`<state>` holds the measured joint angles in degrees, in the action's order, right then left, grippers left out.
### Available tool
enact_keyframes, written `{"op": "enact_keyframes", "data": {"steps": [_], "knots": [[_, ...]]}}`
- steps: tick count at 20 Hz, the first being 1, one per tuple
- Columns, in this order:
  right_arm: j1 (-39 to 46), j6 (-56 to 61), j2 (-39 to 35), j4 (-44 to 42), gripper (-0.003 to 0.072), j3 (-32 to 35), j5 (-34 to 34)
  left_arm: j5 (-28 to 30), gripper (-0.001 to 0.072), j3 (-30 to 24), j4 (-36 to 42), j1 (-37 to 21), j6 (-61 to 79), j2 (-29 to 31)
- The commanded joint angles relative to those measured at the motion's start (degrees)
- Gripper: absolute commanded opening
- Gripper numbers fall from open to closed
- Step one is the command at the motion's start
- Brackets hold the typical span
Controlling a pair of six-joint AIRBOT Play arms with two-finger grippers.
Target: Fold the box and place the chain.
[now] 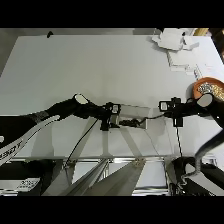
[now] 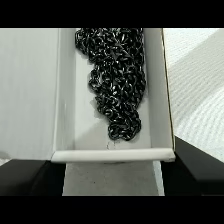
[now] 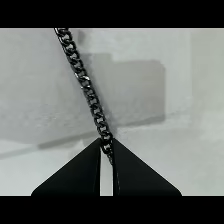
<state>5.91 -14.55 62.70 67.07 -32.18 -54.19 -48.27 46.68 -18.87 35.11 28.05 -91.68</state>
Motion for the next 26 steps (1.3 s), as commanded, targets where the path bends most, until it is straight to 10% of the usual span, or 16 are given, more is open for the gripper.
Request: {"op": "enact_keyframes", "data": {"steps": [1,14,26], "knots": [[-0.2,4.0,-8.2,0.0,0.0019,-0.1,-5.9,0.0,0.0432,0.0,0.0,0.0,0.0,0.0],[-6.7,8.7,-23.1,-17.8,0.0019,0.1,-19.5,0.0,0.0432,0.0,0.0,0.0,0.0,0.0],[-31.7,14.6,-16.1,-24.6,0.0019,0.1,2.8,0.0,0.0432,0.0,0.0,0.0,0.0,0.0]]}}
